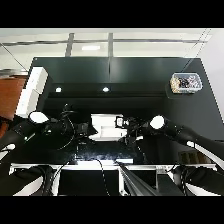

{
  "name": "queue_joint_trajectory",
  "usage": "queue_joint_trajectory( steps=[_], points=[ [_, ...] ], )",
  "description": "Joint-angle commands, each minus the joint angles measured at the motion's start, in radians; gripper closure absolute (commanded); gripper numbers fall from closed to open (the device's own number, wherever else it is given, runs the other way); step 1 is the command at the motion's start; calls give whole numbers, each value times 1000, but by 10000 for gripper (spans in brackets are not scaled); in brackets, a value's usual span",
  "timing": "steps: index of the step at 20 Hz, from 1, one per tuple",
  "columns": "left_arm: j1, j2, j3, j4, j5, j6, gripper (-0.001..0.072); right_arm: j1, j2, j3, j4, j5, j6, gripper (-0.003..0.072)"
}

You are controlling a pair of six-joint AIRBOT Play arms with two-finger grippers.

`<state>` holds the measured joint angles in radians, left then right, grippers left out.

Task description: Fold the box and place the chain.

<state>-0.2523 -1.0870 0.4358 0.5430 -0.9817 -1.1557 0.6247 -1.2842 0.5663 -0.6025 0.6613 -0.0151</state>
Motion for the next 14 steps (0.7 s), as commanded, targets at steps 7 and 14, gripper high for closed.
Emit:
queue_joint_trajectory(
  steps=[7,14],
  points=[
    [-69,1,8,80,99,-97,-11,0,0,0,0,0,0,279],
    [-69,0,39,75,64,-157,-11,0,0,0,0,1,0,279]
  ],
)
